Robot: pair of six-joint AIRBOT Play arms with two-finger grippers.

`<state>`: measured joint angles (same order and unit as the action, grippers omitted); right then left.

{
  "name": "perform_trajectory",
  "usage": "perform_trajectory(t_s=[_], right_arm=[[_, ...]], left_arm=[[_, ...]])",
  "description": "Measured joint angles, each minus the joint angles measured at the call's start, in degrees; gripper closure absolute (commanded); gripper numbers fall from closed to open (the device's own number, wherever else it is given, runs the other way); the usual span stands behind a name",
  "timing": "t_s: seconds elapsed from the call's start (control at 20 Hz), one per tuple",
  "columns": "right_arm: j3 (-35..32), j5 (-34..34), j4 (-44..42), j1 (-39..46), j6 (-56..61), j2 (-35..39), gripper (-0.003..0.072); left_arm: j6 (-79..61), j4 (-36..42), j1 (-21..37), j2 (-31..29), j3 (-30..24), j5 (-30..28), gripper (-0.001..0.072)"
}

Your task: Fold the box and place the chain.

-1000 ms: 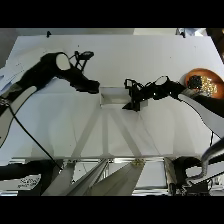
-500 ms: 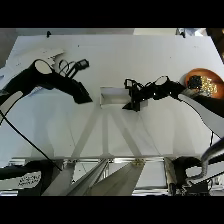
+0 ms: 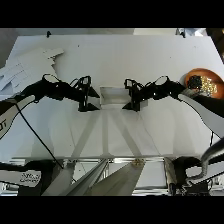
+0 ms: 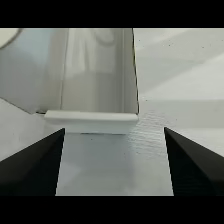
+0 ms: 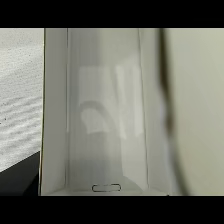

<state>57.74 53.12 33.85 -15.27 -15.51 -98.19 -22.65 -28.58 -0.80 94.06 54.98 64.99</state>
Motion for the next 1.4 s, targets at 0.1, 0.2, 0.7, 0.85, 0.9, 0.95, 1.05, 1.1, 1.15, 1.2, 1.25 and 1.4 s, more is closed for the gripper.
perform_trajectory(t_s=[0.1, 0.2, 0.7, 0.85, 0.9, 0.95, 1.05, 1.1, 1.15, 1.2, 1.25, 1.4], right_arm=[[0.0, 0.0, 0.0, 0.0, 0.0, 0.0, 0.017], [0.0, 0.0, 0.0, 0.0, 0.0, 0.0, 0.017], [0.0, 0.0, 0.0, 0.0, 0.0, 0.0, 0.017], [0.0, 0.0, 0.0, 0.0, 0.0, 0.0, 0.017], [0.0, 0.0, 0.0, 0.0, 0.0, 0.0, 0.017], [0.0, 0.0, 0.0, 0.0, 0.0, 0.0, 0.017], [0.0, 0.0, 0.0, 0.0, 0.0, 0.0, 0.017], [0.0, 0.0, 0.0, 0.0, 0.0, 0.0, 0.017], [0.0, 0.0, 0.0, 0.0, 0.0, 0.0, 0.017], [0.0, 0.0, 0.0, 0.0, 0.0, 0.0, 0.017], [0.0, 0.0, 0.0, 0.0, 0.0, 0.0, 0.017], [0.0, 0.0, 0.0, 0.0, 0.0, 0.0, 0.017]], left_arm=[[-2.5, 1.6, 0.1, 1.3, -0.1, -1.1, 0.0008], [-4.0, 2.7, 0.1, 2.2, -0.1, -2.2, 0.0008], [-6.7, 6.2, 0.1, 3.3, 0.0, -3.9, 0.0009], [-8.2, 6.7, 0.5, 3.3, 0.0, -2.4, 0.0009], [-8.5, 6.7, 0.7, 3.4, 0.0, -2.1, 0.0009], [-8.7, 6.9, 0.8, 3.5, 0.0, -1.9, 0.0009], [-8.9, 7.2, 1.0, 3.7, 0.2, -1.3, 0.0009], [-9.0, 7.2, 1.0, 3.8, 0.4, -1.2, 0.0009], [-9.1, 7.2, 1.0, 3.9, 0.6, -1.1, 0.0009], [-9.1, 7.2, 0.9, 4.0, 0.7, -1.0, 0.0009], [-9.1, 7.2, 0.7, 4.1, 0.9, -1.0, 0.0009], [-9.2, 7.1, -0.2, 4.3, 1.1, -1.0, 0.0009]])
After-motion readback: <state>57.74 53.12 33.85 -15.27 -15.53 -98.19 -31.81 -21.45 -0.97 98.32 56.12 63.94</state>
